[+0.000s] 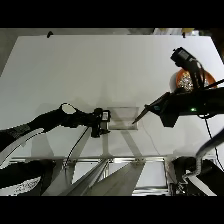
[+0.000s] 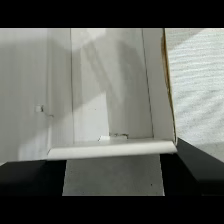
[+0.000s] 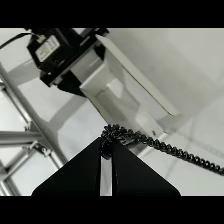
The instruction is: Fold the box and place the chain.
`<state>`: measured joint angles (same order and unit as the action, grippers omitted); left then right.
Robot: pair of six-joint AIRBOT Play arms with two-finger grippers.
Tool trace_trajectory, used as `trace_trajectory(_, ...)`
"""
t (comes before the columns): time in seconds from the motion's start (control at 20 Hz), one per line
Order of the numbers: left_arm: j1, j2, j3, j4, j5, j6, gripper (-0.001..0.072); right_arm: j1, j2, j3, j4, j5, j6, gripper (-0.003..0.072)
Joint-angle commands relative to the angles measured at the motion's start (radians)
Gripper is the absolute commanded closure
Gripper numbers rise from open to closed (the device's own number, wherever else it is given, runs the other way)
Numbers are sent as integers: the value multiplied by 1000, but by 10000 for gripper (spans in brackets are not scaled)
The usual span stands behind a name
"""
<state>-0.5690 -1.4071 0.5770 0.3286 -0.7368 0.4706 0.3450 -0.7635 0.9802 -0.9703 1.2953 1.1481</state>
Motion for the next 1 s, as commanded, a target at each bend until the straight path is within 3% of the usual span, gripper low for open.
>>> trace_trajectory(0.0, 0, 0, 0, 0, 0, 0, 384, 89, -2, -43, 11, -109, 3, 665)
trace_trajectory(0.35, 0, 0, 0, 0, 0, 0, 384, 119, -3, -209, 6, -320, 2, 665)
trace_trajectory(0.65, 0, 0, 0, 0, 0, 0, 384, 126, -3, -367, 6, -403, -4, 665)
trace_trajectory(0.95, 0, 0, 0, 0, 0, 0, 384, 257, -3, -396, -43, -505, -50, 664)
